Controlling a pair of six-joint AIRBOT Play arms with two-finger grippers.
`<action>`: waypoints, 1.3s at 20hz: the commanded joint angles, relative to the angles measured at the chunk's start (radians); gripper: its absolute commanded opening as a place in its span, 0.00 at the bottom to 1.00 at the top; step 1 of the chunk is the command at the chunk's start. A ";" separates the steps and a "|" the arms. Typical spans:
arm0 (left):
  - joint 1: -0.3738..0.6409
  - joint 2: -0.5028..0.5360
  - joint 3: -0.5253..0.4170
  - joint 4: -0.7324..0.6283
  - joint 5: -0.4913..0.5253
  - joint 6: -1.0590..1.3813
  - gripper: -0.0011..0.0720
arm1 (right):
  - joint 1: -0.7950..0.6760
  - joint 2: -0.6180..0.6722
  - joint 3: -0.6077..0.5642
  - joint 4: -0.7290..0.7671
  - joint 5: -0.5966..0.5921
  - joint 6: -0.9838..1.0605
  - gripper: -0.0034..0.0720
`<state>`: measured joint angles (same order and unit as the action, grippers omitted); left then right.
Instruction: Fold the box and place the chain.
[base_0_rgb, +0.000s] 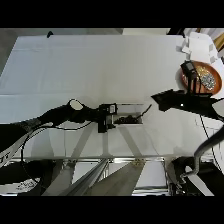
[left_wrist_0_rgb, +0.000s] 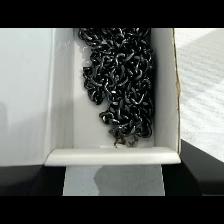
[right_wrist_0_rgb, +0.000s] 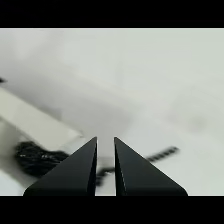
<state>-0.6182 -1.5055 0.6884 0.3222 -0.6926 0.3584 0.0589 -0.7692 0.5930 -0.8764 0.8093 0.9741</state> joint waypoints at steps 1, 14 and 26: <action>0.000 0.000 0.000 0.000 0.000 0.001 0.47 | -0.030 -0.064 0.000 -0.204 -0.058 0.163 0.25; 0.000 0.000 0.000 0.000 0.000 0.000 0.47 | 0.140 -0.430 0.000 -0.357 -0.154 0.264 0.36; 0.000 0.000 0.000 0.000 0.000 0.000 0.47 | 0.140 -0.454 0.000 -0.346 -0.212 0.313 0.26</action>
<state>-0.6182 -1.5055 0.6884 0.3222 -0.6926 0.3588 0.1974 -1.2095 0.5930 -1.2213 0.6102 1.2652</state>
